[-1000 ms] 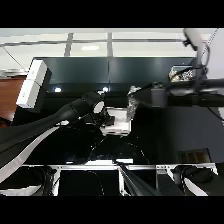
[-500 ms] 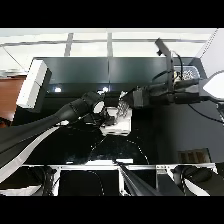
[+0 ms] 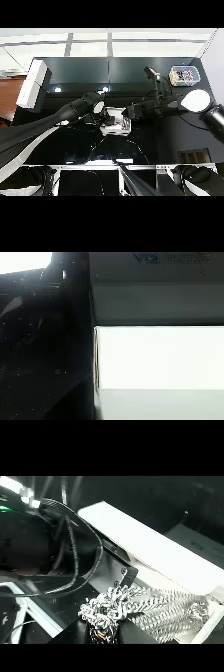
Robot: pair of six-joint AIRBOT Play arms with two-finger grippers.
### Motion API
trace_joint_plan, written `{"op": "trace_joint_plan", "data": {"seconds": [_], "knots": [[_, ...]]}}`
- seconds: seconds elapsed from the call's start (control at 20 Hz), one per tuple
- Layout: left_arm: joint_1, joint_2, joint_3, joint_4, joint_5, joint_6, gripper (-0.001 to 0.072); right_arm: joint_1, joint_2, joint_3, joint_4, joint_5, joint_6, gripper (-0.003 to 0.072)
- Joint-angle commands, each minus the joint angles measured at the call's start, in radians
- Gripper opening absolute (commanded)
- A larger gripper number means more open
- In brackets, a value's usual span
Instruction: Fold the box and place the chain.
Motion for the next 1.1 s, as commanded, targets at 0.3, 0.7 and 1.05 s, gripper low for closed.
{"op": "trace_joint_plan", "data": {"seconds": [0.3,0.7,1.05], "knots": [[0.001,0.0,0.001,0.0,0.001,0.0,0.0025,0.079,-0.03,-0.055,-0.032,-0.178,0.065,0.0349],[0.0,0.0,0.001,0.0,0.001,0.0,0.0025,-0.164,-0.022,-0.054,-0.278,0.055,0.028,0.0347],[-0.004,-0.018,0.002,0.0,-0.014,-0.009,0.0025,-0.201,-0.022,-0.055,-0.471,0.024,0.051,0.0347]]}}
